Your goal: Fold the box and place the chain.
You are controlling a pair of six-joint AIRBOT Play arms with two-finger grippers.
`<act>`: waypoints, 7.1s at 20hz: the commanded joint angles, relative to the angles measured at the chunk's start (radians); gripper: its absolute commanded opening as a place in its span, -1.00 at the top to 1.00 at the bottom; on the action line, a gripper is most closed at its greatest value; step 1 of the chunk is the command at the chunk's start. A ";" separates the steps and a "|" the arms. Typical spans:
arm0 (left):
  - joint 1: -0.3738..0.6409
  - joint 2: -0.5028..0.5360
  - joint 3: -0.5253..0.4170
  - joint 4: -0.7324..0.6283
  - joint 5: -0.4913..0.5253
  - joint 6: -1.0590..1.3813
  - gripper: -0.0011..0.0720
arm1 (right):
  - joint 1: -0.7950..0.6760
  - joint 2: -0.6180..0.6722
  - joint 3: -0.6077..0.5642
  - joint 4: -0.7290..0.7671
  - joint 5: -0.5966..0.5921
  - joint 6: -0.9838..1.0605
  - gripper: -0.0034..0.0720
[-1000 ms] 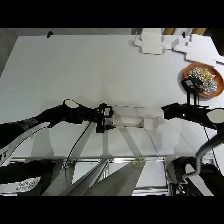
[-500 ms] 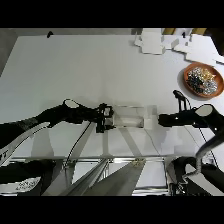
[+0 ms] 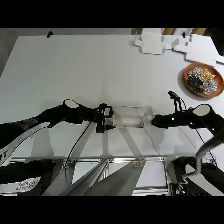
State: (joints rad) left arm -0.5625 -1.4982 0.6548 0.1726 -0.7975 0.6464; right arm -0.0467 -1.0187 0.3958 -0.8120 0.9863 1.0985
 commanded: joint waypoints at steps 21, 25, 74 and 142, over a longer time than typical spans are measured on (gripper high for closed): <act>0.000 0.000 -0.001 0.000 0.000 0.000 0.60 | 0.109 0.088 -0.029 0.158 -0.019 -0.070 -0.05; 0.000 0.000 -0.001 0.000 0.000 0.000 0.60 | 0.194 0.088 -0.013 0.142 -0.079 0.035 -0.04; 0.000 0.000 -0.001 0.000 0.000 0.000 0.60 | 0.678 -0.226 0.331 -0.680 -0.036 1.124 -0.03; 0.000 0.000 -0.001 0.000 0.000 0.000 0.60 | -0.338 -0.613 0.804 -0.784 -0.237 0.404 0.14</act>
State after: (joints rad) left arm -0.5625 -1.4982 0.6544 0.1722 -0.7975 0.6460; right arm -0.3840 -1.6142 1.1988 -1.6028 0.7231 1.5024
